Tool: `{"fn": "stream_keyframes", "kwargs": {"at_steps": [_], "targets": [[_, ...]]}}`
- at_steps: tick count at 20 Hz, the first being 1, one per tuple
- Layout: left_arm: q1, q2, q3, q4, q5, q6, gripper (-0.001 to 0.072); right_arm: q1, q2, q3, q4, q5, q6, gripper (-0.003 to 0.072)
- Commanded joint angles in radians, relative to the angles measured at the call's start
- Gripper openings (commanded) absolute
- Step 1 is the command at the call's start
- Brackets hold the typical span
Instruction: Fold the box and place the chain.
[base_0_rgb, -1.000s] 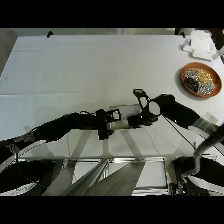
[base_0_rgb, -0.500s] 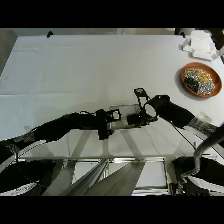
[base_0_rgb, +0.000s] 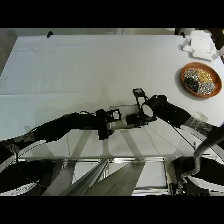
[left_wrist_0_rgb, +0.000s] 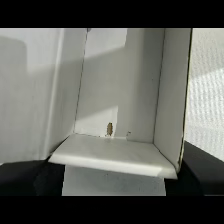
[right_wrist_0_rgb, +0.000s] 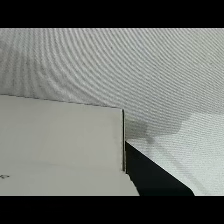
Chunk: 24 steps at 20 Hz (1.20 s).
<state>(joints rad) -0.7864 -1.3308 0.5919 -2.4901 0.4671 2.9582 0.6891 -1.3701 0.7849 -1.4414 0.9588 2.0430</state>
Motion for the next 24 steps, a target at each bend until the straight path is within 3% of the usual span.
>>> {"fn": "stream_keyframes", "kwargs": {"at_steps": [1,4,6,7,18,24], "targets": [[-0.001,0.0,0.0,0.0,0.0,0.001,0.0331,0.004,-0.006,-0.001,0.012,-0.011,-0.001,0.0012],[-0.001,0.0,0.0,0.0,0.001,0.001,0.0331,0.004,-0.005,0.0,0.008,-0.001,-0.014,0.002],[-0.001,0.0,0.0,0.0,0.0,0.001,0.0331,0.004,0.003,0.0,0.009,0.002,-0.033,0.0312],[-0.001,0.0,0.0,0.0,0.0,0.0,0.0331,0.003,0.011,0.0,0.007,0.001,-0.042,0.0405],[-0.001,0.0,0.0,0.001,0.0,0.001,0.0331,0.003,0.05,0.0,-0.04,0.069,-0.091,0.0419],[-0.001,0.0,0.0,0.0,0.001,0.001,0.0331,-0.013,0.126,0.0,-0.043,0.047,-0.114,0.0424]]}}
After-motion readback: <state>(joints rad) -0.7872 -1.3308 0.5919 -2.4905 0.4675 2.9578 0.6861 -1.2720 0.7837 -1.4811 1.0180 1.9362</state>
